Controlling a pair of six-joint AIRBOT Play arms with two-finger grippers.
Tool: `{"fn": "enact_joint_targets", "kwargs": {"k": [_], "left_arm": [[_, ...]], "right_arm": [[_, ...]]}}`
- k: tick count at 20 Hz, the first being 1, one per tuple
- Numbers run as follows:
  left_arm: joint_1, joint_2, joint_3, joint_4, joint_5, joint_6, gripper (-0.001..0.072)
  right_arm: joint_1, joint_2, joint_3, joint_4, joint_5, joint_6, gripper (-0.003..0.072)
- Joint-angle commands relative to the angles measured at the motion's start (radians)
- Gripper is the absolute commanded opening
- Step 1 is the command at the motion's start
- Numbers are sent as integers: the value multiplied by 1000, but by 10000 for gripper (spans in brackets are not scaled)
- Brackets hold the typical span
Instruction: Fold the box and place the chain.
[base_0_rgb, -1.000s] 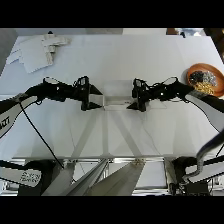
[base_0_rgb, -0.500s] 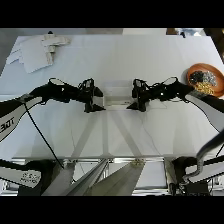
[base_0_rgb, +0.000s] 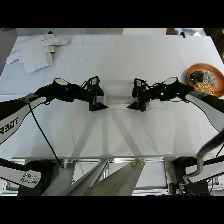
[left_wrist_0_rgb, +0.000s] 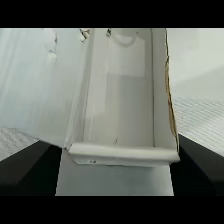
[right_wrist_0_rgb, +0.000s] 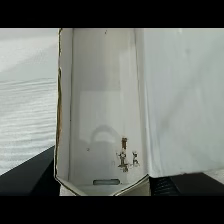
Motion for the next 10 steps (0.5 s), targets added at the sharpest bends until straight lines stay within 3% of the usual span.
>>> {"fn": "enact_joint_targets", "kwargs": {"k": [1,5,7,10], "left_arm": [[-29,-14,27,84,27,-84,693],[-36,-16,31,94,42,-103,687],[-36,-16,31,95,43,-103,594],[-36,-16,31,94,43,-103,595]], "right_arm": [[0,0,0,0,3,0,458],[0,0,0,0,3,0,458],[0,0,0,0,3,0,458],[0,0,0,-1,3,0,458]]}}
